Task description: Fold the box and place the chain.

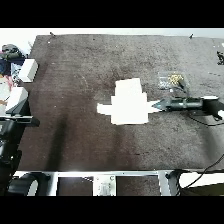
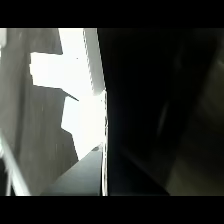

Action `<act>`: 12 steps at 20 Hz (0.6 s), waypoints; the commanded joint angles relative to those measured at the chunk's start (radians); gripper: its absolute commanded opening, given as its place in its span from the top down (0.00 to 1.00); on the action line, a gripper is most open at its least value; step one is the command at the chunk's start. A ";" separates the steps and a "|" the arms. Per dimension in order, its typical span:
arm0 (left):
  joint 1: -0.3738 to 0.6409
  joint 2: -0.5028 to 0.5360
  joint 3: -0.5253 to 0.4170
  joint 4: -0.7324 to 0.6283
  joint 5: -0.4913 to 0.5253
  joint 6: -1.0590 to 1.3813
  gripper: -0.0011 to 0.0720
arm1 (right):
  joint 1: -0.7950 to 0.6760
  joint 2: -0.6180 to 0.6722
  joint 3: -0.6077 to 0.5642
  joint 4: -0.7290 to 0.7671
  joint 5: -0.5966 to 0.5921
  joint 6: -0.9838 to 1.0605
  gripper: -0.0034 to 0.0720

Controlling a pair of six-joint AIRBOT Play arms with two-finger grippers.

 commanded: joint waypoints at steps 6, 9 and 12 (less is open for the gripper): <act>0.000 0.000 0.000 -0.001 -0.011 -0.001 0.97 | 0.416 -0.032 0.095 0.127 -0.459 0.083 0.94; 0.000 0.000 0.003 -0.002 -0.072 -0.023 0.97 | 0.439 -0.083 0.151 0.127 -0.485 0.083 0.94; 0.000 -0.011 0.013 0.003 -0.252 0.007 0.42 | 0.439 -0.083 0.151 0.117 -0.504 0.083 0.94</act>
